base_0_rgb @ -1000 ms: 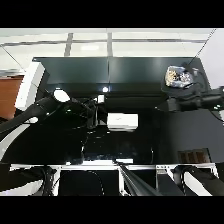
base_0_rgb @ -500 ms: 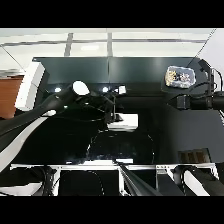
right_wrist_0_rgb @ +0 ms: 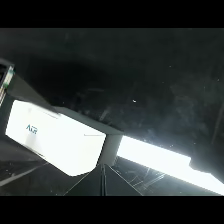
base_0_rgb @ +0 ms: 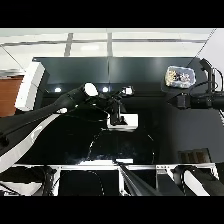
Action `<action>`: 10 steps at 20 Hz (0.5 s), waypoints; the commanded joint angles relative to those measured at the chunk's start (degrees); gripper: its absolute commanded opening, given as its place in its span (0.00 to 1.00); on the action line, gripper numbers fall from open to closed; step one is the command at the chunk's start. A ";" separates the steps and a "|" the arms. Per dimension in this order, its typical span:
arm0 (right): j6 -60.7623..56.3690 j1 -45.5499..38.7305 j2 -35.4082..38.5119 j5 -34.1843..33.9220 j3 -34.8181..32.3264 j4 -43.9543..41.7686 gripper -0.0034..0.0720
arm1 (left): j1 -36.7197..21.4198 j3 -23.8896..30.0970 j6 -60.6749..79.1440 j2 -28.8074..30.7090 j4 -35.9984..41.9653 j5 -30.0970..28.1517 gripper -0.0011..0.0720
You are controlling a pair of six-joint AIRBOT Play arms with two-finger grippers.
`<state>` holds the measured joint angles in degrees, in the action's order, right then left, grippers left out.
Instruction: Fold the box and place the chain.
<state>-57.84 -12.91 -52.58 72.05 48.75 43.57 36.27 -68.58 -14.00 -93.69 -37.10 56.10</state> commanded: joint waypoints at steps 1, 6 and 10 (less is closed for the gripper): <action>0.09 0.00 0.04 -0.55 -0.02 0.04 0.07 | 0.35 -0.76 -0.79 -0.31 -2.93 2.01 1.00; 0.07 0.00 0.04 -0.52 -0.02 0.04 0.07 | 3.06 -1.84 -2.01 -0.31 -9.38 1.05 1.00; 0.04 0.00 0.04 -0.52 -0.02 0.04 0.07 | 5.38 -1.84 -7.54 -0.33 -16.06 -0.55 1.00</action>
